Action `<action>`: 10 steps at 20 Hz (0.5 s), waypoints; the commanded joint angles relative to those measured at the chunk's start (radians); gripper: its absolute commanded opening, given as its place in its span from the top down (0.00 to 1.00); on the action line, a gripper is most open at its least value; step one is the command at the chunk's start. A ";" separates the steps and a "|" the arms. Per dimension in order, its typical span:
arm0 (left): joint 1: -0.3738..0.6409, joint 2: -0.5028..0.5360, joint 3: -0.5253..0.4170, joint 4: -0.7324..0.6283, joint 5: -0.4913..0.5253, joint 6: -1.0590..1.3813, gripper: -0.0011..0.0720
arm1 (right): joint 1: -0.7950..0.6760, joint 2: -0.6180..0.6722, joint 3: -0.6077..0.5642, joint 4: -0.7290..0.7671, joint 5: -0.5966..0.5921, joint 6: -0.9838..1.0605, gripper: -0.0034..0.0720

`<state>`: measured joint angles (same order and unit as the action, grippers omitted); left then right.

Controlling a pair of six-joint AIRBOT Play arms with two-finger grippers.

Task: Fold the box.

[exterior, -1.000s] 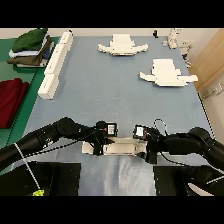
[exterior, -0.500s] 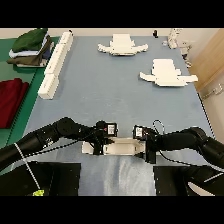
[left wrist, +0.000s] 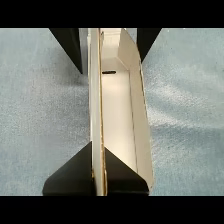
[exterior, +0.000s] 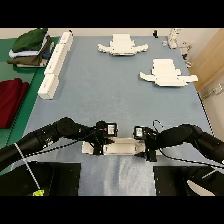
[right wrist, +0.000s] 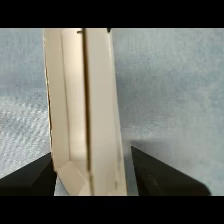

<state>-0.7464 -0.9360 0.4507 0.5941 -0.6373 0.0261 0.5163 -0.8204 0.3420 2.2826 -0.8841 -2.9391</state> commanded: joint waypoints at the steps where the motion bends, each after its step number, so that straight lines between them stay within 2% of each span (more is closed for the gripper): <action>1: 0.000 0.000 0.000 0.000 0.000 0.000 0.97 | -0.021 -0.035 0.000 0.050 -0.040 -0.068 0.06; 10: 0.000 0.000 0.000 0.000 0.000 0.000 0.97 | -0.021 -0.056 -0.011 0.037 0.000 -0.043 0.06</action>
